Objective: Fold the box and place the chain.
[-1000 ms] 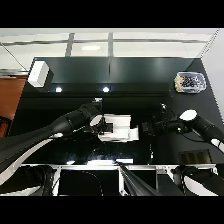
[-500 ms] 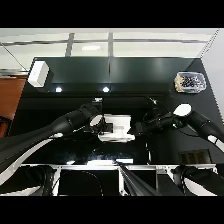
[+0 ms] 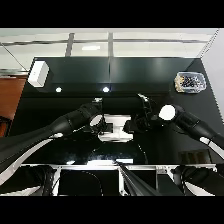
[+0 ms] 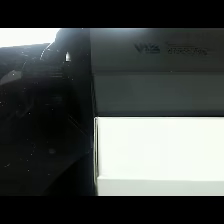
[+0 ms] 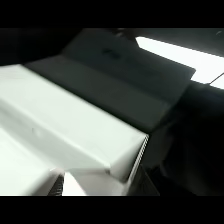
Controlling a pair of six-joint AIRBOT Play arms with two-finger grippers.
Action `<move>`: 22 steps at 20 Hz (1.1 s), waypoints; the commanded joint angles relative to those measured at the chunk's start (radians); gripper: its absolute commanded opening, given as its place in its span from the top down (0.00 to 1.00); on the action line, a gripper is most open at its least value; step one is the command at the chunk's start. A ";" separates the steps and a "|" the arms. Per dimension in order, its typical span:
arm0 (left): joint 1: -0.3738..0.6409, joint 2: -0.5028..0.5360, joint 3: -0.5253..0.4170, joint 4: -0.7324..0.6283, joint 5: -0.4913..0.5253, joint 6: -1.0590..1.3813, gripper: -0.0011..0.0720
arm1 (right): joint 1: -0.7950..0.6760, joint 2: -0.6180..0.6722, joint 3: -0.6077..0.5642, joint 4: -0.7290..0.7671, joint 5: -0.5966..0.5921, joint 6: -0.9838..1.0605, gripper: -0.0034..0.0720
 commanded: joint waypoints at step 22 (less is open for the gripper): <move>0.001 0.000 0.001 0.000 0.009 0.000 0.95 | 0.289 -0.149 0.206 -0.575 0.137 0.754 0.53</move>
